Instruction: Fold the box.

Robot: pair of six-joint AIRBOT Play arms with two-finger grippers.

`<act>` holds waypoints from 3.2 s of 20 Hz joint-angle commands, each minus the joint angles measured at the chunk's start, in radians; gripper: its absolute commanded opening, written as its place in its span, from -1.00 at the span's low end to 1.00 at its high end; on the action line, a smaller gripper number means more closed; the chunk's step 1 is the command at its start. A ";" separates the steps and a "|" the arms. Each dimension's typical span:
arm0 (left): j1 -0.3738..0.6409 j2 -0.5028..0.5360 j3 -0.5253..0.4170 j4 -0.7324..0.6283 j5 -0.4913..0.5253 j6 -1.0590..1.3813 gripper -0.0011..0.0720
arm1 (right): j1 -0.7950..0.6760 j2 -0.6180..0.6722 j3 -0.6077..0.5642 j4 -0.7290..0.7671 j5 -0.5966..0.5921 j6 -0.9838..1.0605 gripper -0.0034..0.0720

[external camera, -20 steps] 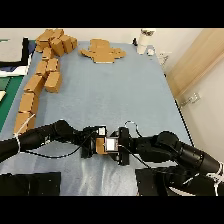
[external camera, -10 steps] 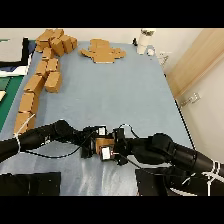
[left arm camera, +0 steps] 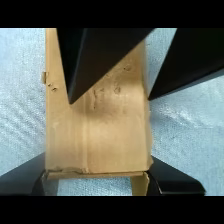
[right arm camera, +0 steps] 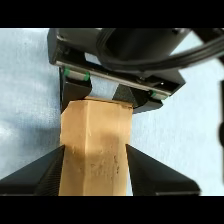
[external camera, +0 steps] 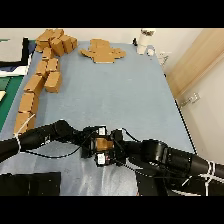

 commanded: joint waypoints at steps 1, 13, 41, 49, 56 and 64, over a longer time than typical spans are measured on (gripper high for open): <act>0.000 0.000 0.000 0.000 0.000 0.000 0.32 | 0.015 -0.014 0.000 -0.048 0.004 0.040 0.55; 0.000 0.000 0.000 0.000 0.000 0.000 0.32 | 0.027 -0.011 0.000 -0.044 0.002 0.047 -0.23; 0.000 0.000 0.000 0.000 0.000 0.000 0.32 | 0.032 0.053 0.061 -0.060 -0.085 0.057 -0.05; 0.000 0.000 0.000 0.000 0.000 0.000 0.32 | 0.032 0.031 0.061 -0.060 -0.077 0.066 -0.33; 0.000 0.000 0.000 0.000 0.000 0.000 0.32 | 0.032 0.031 0.060 -0.059 -0.072 0.066 -0.35; 0.000 0.000 0.000 0.000 0.000 0.000 0.32 | 0.033 0.028 0.049 -0.055 -0.064 0.066 -0.40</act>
